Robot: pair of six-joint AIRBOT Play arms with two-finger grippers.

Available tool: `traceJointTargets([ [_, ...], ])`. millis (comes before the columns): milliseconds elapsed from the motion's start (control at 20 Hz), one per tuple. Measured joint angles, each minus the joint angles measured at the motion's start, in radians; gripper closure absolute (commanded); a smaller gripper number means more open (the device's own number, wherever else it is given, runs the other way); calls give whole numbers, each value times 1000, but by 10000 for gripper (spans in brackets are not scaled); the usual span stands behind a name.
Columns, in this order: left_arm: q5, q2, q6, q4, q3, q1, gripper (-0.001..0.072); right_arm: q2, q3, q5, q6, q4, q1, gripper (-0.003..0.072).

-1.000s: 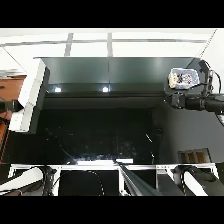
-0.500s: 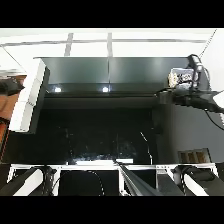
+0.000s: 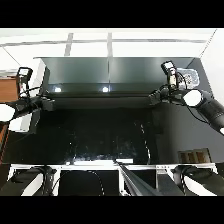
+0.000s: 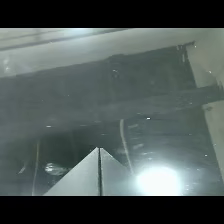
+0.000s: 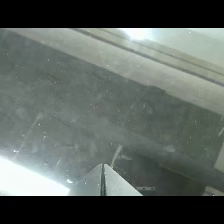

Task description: Fold the box and place the chain.

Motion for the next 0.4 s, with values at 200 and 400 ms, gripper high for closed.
traceJointTargets([
  [200, 19, 4, 0, -2, -12, -12, 683, -8, 0, -11, 0, -13, 2, 668],
  [400, 24, 5, 0, -5, -15, -15, 682, -11, 0, -14, 0, -16, 2, 668],
])
